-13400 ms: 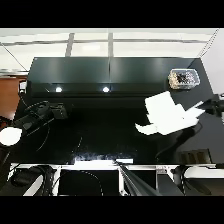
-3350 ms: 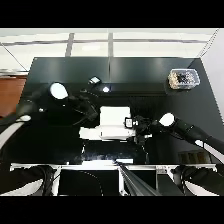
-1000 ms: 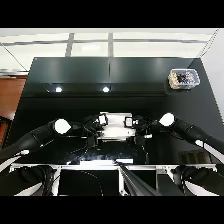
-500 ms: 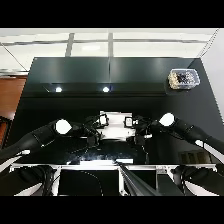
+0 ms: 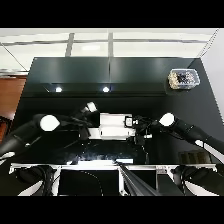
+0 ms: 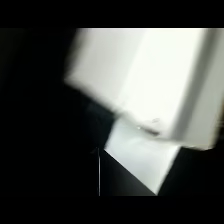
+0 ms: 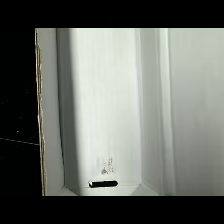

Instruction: Fold the box and place the chain.

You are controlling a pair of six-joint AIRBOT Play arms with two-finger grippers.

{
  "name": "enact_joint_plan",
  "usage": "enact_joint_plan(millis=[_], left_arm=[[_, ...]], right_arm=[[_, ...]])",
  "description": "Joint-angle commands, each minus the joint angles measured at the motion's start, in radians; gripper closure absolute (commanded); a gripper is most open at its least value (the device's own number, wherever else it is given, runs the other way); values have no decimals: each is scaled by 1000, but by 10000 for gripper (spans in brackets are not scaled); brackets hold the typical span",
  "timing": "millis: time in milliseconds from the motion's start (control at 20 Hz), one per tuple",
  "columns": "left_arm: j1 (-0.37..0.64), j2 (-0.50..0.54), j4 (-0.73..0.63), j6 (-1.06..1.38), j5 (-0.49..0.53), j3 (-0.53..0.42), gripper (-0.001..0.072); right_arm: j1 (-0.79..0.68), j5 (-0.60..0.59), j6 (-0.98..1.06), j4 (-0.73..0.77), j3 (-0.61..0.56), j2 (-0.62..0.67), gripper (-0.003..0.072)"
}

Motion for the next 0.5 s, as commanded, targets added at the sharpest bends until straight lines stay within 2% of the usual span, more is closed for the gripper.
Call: enact_joint_plan(millis=[0,100,200,250,350,450], left_arm=[[178,115,307,-563,-120,6,679],[311,117,304,-620,-258,-6,680],[421,104,195,-805,-303,-57,679],[461,91,121,-812,-346,-80,679],[493,43,16,-787,-433,-105,678],[492,-25,-58,-785,-412,-126,678]], right_arm=[[1,0,-1,-1,0,0,207],[1,1,-1,-2,-1,0,206],[1,1,-1,-2,0,0,207],[1,1,-1,-2,0,0,206],[1,1,-1,-2,0,0,207],[1,1,-1,-2,-1,0,207]])
